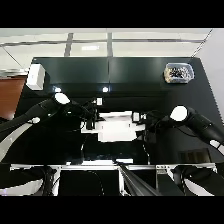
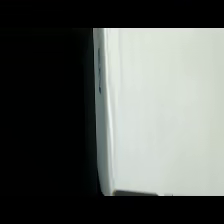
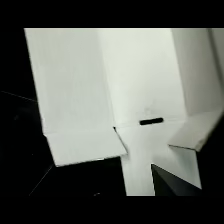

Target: Fold the box and place the chain.

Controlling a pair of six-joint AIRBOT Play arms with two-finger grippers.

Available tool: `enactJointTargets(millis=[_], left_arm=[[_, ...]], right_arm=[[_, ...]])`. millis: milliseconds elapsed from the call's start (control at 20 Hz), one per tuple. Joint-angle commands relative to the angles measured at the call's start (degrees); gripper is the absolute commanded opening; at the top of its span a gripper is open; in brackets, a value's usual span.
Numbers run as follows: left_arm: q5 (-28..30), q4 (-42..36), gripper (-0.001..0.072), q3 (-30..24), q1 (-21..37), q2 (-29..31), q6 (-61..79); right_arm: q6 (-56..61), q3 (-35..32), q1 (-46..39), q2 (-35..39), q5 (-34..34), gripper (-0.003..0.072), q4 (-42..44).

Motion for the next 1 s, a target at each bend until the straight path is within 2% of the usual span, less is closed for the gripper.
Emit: enactJointTargets(millis=[0,400,700,750,950], left_arm=[[0.02,0.0,0.0027,-0.02,-0.04,0.04,0.07],[0.02,-0.02,0.0027,-0.02,-0.04,0.04,0.07],[0.0,0.0,0.0026,-0.02,-0.04,0.04,0.07],[0.0,0.0,0.0027,-0.02,-0.04,0.04,0.07],[-0.02,0.0,0.0027,-0.02,-0.04,0.04,0.07]], right_arm=[[1.4,-1.29,4.83,-0.09,-1.44,0.0701,-1.03],[1.55,-2.43,9.9,-0.09,-18.69,0.0701,-0.13],[1.51,1.81,7.32,2.47,-17.7,0.0694,0.0],[1.44,1.97,6.73,2.47,-17.25,0.0673,1.18],[0.68,1.97,4.07,2.47,-16.87,0.0673,1.7]])
